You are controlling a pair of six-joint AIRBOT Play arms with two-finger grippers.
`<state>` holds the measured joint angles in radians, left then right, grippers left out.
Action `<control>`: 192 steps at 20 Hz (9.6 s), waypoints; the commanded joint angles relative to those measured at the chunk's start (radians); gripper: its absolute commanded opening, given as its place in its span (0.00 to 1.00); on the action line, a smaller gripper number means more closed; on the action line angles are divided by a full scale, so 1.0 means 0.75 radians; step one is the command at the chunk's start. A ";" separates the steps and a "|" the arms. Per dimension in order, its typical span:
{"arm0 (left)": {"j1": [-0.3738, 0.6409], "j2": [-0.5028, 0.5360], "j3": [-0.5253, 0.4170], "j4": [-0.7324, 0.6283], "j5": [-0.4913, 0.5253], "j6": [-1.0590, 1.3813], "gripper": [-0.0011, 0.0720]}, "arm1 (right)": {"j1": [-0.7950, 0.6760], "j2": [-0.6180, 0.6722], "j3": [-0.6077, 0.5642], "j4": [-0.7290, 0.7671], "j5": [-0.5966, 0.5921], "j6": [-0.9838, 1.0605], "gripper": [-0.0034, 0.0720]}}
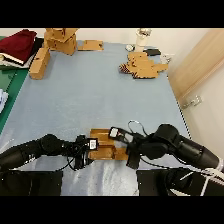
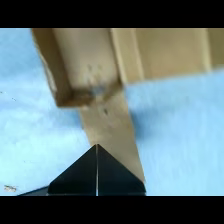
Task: Fold the box.
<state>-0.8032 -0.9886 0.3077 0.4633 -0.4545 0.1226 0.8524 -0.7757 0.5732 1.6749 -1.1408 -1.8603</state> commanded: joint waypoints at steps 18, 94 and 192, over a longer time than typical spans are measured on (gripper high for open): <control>0.001 -0.001 0.001 0.001 0.001 0.000 0.84 | -0.336 0.011 -0.306 0.415 0.359 0.811 0.05; 0.001 -0.001 0.001 0.000 0.001 0.000 0.84 | 0.167 -0.508 0.504 0.083 -0.283 1.607 0.56; 0.001 -0.001 0.001 0.001 0.000 0.000 0.83 | 0.366 0.020 -0.307 0.006 1.070 -0.821 0.54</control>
<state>-0.8032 -0.9886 0.3077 0.4633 -0.4545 0.1226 1.1263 -0.7609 0.3431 1.7279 -0.3389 -2.5084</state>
